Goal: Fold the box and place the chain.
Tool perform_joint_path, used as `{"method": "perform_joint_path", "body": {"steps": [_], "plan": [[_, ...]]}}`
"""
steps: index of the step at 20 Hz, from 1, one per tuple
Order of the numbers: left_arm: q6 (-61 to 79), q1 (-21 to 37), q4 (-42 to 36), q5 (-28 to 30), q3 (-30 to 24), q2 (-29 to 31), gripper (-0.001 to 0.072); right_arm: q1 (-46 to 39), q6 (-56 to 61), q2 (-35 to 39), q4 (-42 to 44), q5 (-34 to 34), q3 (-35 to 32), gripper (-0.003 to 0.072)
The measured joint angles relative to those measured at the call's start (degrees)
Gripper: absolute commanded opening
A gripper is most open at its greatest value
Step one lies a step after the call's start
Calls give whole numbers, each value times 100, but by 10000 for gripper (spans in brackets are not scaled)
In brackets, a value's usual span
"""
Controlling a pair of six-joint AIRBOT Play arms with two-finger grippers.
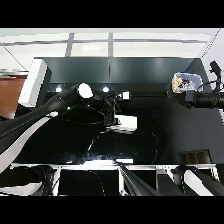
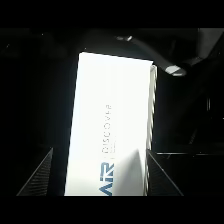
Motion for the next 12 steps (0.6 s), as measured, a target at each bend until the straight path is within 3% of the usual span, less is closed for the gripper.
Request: {"method": "perform_joint_path", "body": {"steps": [12], "plan": [[-61, -11, 0, -59, 37, -170, 710, -17, 2, 0, -4, -76, 0, 23]]}}
